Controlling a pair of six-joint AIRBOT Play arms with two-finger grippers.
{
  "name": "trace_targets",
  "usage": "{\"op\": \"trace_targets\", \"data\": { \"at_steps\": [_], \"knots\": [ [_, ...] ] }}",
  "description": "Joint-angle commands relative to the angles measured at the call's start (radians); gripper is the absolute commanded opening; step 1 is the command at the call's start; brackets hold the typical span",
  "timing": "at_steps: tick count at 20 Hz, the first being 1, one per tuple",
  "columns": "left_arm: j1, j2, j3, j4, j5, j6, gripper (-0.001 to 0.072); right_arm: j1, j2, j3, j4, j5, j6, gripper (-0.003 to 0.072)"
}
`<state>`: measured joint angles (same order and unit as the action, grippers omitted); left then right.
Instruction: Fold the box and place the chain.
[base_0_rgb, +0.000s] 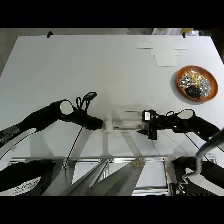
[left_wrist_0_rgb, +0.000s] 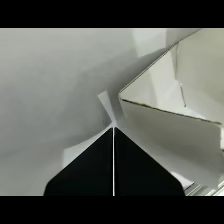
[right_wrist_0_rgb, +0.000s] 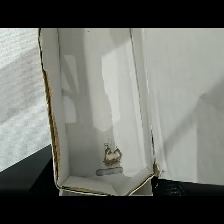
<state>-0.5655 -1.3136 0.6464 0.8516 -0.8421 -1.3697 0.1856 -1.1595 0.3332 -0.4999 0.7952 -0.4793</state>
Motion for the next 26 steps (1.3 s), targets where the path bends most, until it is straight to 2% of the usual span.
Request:
{"op": "trace_targets", "data": {
  "at_steps": [1, 4, 10, 16, 20, 24, 26],
  "knots": [
    [-0.01, -0.017, -0.002, -0.092, 0.019, 0.023, 0.0007, 0.0, 0.0, 0.0, 0.0, 0.001, 0.0, 0.0443],
    [-0.023, -0.004, -0.002, -0.119, 0.019, 0.047, 0.0006, 0.0, 0.0, 0.0, 0.0, 0.001, 0.0, 0.0443],
    [-0.058, 0.102, -0.001, -0.142, 0.048, 0.068, 0.001, 0.0, 0.0, 0.0, 0.0, 0.001, 0.0, 0.0443],
    [-0.105, 0.106, -0.001, -0.216, 0.095, 0.066, 0.0015, 0.0, 0.0, 0.0, 0.0, 0.001, 0.0, 0.0443],
    [-0.123, 0.105, -0.001, -0.233, 0.117, 0.063, 0.0088, 0.0, 0.0, 0.0, 0.0, 0.001, -0.001, 0.0443],
    [-0.128, 0.105, -0.001, -0.234, 0.127, 0.063, 0.0096, 0.0, 0.0, 0.0, 0.0, 0.001, -0.001, 0.0443],
    [-0.128, 0.105, -0.001, -0.233, 0.132, 0.061, 0.0235, 0.0, 0.0, 0.0, 0.0, 0.001, 0.0, 0.0443]
  ]
}}
